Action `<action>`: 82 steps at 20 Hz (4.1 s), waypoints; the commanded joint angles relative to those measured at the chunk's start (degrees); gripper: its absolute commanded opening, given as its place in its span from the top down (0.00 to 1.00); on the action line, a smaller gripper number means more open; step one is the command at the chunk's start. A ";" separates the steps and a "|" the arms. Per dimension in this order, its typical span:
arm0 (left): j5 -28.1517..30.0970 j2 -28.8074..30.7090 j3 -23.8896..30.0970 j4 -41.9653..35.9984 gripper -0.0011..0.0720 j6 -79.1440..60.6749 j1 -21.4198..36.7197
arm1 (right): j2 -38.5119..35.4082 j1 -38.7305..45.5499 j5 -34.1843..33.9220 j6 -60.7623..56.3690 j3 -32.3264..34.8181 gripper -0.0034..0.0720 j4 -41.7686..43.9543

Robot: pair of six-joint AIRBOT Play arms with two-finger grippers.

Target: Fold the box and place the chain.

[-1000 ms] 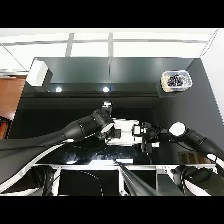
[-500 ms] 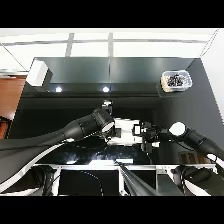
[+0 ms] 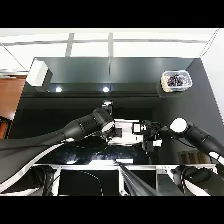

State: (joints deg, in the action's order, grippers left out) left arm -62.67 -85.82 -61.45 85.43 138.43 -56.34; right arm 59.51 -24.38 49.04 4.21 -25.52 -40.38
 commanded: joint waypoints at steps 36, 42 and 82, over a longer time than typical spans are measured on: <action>-2.05 0.81 1.20 2.62 0.95 1.70 0.00 | -0.28 -4.79 -2.49 -12.57 -0.59 0.79 1.92; -1.99 0.79 1.18 2.64 0.95 1.66 0.00 | 0.44 -4.79 -4.26 -12.90 -0.59 0.79 3.13; -1.92 0.79 1.18 2.60 0.95 1.27 0.00 | 7.06 24.52 16.76 -63.54 2.19 0.94 9.60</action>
State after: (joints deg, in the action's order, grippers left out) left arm -64.60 -84.99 -60.27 88.01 139.70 -56.38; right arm 65.17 2.57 67.68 -69.91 -23.16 -41.80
